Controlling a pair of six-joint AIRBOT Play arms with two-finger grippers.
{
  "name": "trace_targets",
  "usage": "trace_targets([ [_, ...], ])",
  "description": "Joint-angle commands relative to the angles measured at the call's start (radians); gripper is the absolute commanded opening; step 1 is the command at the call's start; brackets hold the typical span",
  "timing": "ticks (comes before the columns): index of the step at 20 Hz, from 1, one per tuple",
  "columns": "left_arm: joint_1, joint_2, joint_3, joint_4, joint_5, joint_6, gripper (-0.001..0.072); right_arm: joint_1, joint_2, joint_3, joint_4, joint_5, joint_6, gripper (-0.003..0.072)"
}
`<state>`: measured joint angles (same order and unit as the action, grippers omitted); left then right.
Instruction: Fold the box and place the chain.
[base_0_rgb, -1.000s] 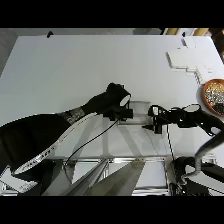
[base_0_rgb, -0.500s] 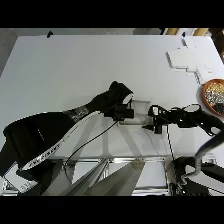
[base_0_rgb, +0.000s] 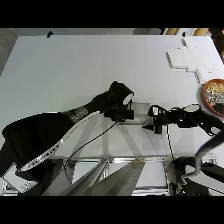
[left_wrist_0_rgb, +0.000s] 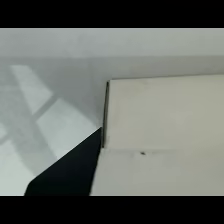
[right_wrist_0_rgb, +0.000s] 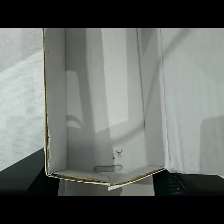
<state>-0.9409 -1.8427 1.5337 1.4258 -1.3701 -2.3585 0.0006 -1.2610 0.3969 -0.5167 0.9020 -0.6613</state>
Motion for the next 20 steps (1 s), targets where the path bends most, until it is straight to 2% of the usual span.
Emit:
trace_targets([
  [1,0.001,0.008,0.001,0.001,-0.002,-0.001,0.0152,0.000,0.000,0.000,0.001,0.000,0.002,0.0458],
  [2,0.000,0.008,0.001,0.001,-0.005,-0.001,0.0144,0.000,0.000,0.000,0.001,0.000,0.002,0.0458],
  [3,-0.002,0.008,0.000,0.000,-0.006,-0.002,0.0048,0.000,0.000,0.000,0.001,0.000,0.002,0.0458],
  [4,-0.004,0.007,0.000,-0.001,-0.006,-0.002,0.0004,0.000,0.000,0.000,0.001,0.000,0.002,0.0458],
  [6,-0.007,0.006,0.000,0.000,-0.006,-0.002,0.0004,0.000,0.000,0.000,0.001,0.000,0.002,0.0458],
  [7,-0.007,0.007,0.000,0.000,-0.006,-0.002,0.0004,0.000,0.000,0.000,0.001,0.000,0.002,0.0458],
  [8,-0.007,0.008,0.000,-0.001,-0.005,-0.002,0.0035,0.000,0.000,0.000,0.001,0.000,0.002,0.0458],
  [10,-0.006,0.019,0.000,-0.004,-0.016,0.021,0.0147,0.000,0.000,0.000,0.001,0.000,0.002,0.0458],
  [17,0.054,0.179,-0.002,0.005,-0.050,0.332,0.0153,0.000,0.000,0.000,0.000,0.000,0.002,0.0458],
  [20,0.086,0.299,-0.081,-0.001,-0.058,0.486,0.0155,0.000,0.000,0.000,0.000,0.000,0.002,0.0458],
])
